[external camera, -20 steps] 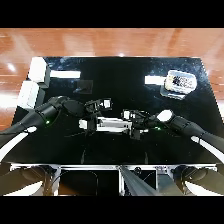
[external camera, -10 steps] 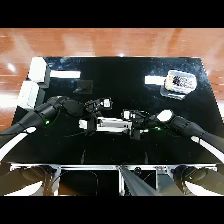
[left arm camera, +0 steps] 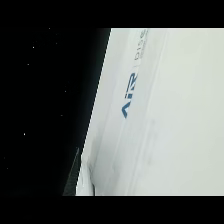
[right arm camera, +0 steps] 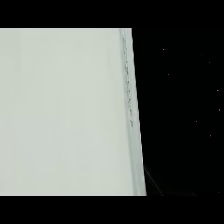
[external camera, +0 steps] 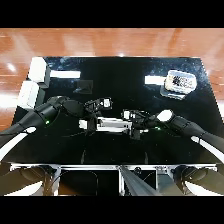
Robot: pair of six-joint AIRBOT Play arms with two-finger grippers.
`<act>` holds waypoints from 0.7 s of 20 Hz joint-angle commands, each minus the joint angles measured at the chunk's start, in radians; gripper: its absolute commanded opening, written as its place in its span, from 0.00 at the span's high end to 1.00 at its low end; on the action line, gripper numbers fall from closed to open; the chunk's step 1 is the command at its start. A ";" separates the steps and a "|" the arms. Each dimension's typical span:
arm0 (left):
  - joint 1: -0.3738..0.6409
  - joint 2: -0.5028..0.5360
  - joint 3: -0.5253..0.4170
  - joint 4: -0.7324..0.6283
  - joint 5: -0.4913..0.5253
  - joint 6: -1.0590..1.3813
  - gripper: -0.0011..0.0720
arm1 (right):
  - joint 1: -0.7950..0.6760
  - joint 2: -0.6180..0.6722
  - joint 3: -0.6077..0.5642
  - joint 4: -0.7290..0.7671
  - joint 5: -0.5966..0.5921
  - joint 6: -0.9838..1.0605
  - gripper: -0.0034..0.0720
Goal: Fold the box and place the chain.
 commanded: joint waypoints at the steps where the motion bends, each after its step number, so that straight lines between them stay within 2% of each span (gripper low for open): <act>1: 0.000 0.001 0.001 0.000 0.000 -0.006 0.48 | 0.000 -0.001 0.001 0.000 0.000 0.000 0.27; 5: 0.007 0.018 0.001 0.008 0.039 -0.047 0.43 | 0.000 -0.001 0.001 0.000 0.000 0.000 0.27; 9: 0.058 0.079 0.001 0.009 0.096 -0.084 0.43 | 0.000 -0.001 0.001 0.000 0.000 0.000 0.28; 14: 0.159 0.130 0.001 0.028 0.270 -0.153 0.44 | 0.000 -0.001 0.001 0.000 0.000 0.000 0.27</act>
